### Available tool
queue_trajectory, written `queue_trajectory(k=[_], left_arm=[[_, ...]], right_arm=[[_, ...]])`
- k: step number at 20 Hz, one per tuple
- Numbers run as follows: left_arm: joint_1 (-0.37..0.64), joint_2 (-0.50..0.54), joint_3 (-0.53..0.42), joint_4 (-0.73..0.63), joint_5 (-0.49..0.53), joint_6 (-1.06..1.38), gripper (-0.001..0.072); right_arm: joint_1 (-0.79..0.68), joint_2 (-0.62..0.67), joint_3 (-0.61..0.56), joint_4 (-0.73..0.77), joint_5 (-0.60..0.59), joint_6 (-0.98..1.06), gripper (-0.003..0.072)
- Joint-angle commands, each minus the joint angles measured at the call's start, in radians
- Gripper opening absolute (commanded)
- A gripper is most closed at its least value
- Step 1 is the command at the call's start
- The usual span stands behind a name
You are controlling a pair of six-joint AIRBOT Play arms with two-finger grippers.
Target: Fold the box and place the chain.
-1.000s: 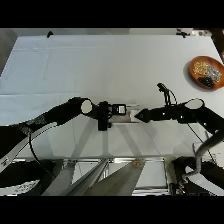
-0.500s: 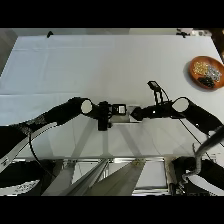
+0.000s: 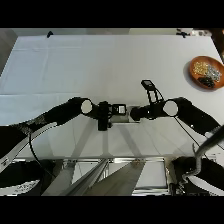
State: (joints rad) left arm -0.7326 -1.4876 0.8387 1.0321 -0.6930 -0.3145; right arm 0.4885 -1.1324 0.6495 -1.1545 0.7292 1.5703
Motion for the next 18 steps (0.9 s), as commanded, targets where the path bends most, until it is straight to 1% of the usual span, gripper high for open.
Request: queue_trajectory(k=[1, 4, 7, 10, 12, 14, 17, 18], left_arm=[[0.000, 0.001, 0.000, 0.000, 0.000, 0.000, 0.0276], [0.000, 0.001, 0.000, 0.000, 0.000, 0.000, 0.0276], [0.000, 0.001, 0.000, 0.000, 0.000, 0.000, 0.0276], [0.000, 0.001, 0.000, 0.000, 0.000, 0.000, 0.0276], [0.000, 0.001, 0.000, 0.000, 0.000, 0.000, 0.0276], [0.000, 0.001, 0.000, 0.000, 0.000, 0.000, 0.0276], [0.000, 0.001, 0.000, 0.000, 0.000, 0.000, 0.0276], [0.000, 0.001, 0.000, 0.000, 0.000, 0.000, 0.0276]], right_arm=[[0.011, 0.000, 0.019, -0.046, 0.019, 0.101, 0.0450], [0.014, -0.014, 0.038, -0.055, 0.060, 0.132, 0.0448], [0.078, -0.077, 0.088, -0.153, 0.125, 0.197, 0.0448], [0.137, -0.132, 0.151, -0.209, 0.133, 0.268, 0.0447], [0.153, -0.159, 0.180, -0.219, 0.142, 0.286, 0.0435], [0.161, -0.171, 0.186, -0.238, 0.147, 0.304, 0.0411], [0.161, -0.193, 0.186, -0.285, 0.179, 0.346, 0.0407], [0.161, -0.203, 0.186, -0.290, 0.191, 0.345, 0.0373]])
